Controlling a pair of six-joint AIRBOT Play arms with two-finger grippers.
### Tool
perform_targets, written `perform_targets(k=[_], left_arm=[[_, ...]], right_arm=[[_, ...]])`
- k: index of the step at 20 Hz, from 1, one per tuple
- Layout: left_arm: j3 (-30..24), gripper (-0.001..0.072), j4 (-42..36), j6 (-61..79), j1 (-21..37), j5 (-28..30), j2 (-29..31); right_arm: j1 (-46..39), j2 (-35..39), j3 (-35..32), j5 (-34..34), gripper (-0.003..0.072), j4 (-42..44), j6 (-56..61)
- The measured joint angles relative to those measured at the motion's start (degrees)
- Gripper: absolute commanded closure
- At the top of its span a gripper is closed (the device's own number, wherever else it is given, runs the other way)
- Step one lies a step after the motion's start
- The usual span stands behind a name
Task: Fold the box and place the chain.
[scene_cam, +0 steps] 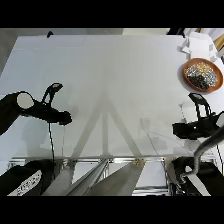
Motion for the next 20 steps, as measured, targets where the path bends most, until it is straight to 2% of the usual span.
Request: perform_targets(k=[7,8,11,15,19,20], left_arm=[[0.0,0.0259,0.0,0.0,0.0,0.0,0.0],[0.0,0.0259,0.0,0.0,0.0,0.0,0.0],[0.0,0.0259,0.0,0.0,0.0,0.0,0.0],[0.0,0.0259,0.0,0.0,0.0,0.0,0.0],[0.0,0.0259,0.0,0.0,0.0,0.0,0.0],[0.0,0.0259,0.0,0.0,0.0,0.0,0.0]], right_arm=[[0.0,0.0,0.0,-0.7,0.0537,0.0,0.0],[0.0,0.0,0.0,-1.1,0.0677,-0.2,0.0],[0.0,0.0,0.5,-1.6,0.0665,-4.3,-0.4],[-3.0,-1.5,4.4,-0.7,0.0666,-19.0,-1.4],[-9.8,-7.8,8.5,-0.4,0.066,-33.4,-5.3],[-11.2,-10.2,9.2,-1.1,0.0547,-36.4,-6.2]])
